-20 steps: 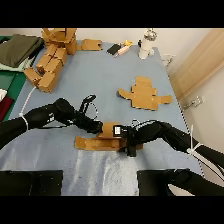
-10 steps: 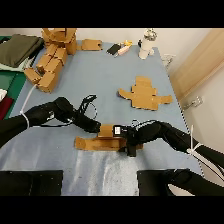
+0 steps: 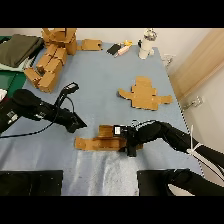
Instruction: Fold the box.
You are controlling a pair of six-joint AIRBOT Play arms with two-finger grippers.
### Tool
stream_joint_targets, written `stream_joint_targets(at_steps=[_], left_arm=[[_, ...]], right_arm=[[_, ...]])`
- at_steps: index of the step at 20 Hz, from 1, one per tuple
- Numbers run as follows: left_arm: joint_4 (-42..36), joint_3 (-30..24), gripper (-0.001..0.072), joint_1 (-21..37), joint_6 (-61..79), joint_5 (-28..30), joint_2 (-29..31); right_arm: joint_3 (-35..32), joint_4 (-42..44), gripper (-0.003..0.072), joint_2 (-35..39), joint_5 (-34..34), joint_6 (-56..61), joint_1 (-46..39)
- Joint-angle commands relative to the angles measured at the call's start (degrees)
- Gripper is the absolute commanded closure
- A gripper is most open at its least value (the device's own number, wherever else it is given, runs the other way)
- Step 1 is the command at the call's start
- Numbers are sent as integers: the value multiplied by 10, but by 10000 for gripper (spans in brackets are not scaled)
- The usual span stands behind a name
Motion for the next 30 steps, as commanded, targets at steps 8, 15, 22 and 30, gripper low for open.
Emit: stream_joint_targets(at_steps=[8, 15, 22, 30], left_arm=[[-35, -192, 185, -14, 415, 120, 85], [-232, -216, 22, -132, 597, 254, 3], [-228, -210, 151, -143, 598, 254, -28], [-230, -179, 488, -176, 598, 252, -61]], right_arm=[[0, 0, 174, 0, 0, 0, 0], [0, 0, 173, 0, 0, 0, 0], [0, 0, 174, 0, 0, 0, 0], [0, 0, 173, 0, 0, 0, 0]])
